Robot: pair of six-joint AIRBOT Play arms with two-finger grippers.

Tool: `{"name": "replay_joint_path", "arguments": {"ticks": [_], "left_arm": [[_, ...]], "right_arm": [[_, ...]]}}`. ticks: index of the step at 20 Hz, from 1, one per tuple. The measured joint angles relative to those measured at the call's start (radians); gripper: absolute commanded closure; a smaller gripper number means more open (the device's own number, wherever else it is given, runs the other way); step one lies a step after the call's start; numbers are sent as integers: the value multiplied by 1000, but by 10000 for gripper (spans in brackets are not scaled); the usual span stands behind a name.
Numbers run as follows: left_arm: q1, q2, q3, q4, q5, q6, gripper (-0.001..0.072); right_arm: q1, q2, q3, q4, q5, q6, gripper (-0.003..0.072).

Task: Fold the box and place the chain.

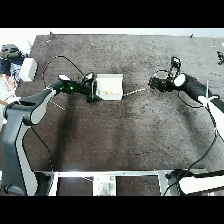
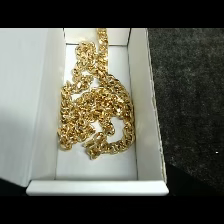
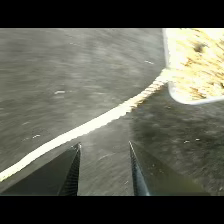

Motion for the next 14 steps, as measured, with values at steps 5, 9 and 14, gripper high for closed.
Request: {"name": "replay_joint_path", "arguments": {"ticks": [5,9,14], "left_arm": [[0,0,0,0,0,0,292],[0,0,0,0,0,0,292],[0,0,0,0,0,0,292]], "right_arm": [[-21,-87,19,72,-109,6,344],[-24,-150,63,113,-142,6,482],[-23,-180,94,150,-137,5,673]]}}
